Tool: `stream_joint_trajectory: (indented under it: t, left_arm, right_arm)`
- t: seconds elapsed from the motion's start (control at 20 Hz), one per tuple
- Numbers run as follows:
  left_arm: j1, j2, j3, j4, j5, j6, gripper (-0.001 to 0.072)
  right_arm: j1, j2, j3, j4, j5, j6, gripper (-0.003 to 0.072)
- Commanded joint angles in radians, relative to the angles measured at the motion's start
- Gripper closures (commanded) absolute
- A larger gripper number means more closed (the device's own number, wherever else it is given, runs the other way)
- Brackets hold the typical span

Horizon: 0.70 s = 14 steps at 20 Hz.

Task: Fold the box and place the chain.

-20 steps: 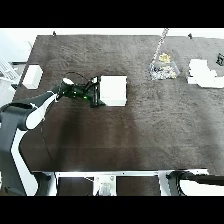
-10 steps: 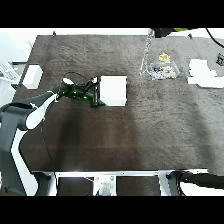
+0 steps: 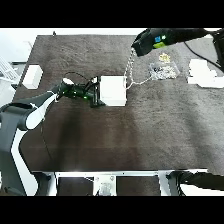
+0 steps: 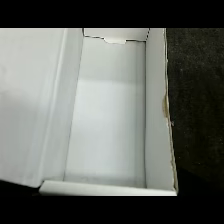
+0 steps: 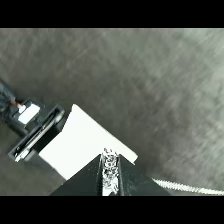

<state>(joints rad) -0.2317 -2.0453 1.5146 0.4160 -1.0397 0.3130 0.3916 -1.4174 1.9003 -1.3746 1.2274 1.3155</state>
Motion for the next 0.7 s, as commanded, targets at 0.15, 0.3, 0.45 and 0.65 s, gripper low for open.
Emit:
stream_joint_trajectory:
  t: [0.15, 0.3, 0.45, 0.65]
  left_arm:
    - [0.0, 0.0, 0.0, 0.0, 0.0, 0.0, 0.0294]
    - [0.0, 0.0, 0.0, 0.0, 0.0, 0.0, 0.0294]
    - [0.0, 0.0, 0.0, 0.0, 0.0, 0.0, 0.0294]
    - [0.0, 0.0, 0.0, 0.0, 0.0, 0.0, 0.0294]
  right_arm:
    - [0.049, -0.001, -0.126, 0.059, -0.06, 0.013, 0.0682]
    - [0.087, -0.007, -0.156, 0.058, -0.089, 0.013, 0.0682]
    - [0.106, -0.025, -0.169, 0.061, -0.121, 0.013, 0.0683]
    - [0.107, -0.066, -0.185, 0.146, -0.135, 0.012, 0.0682]
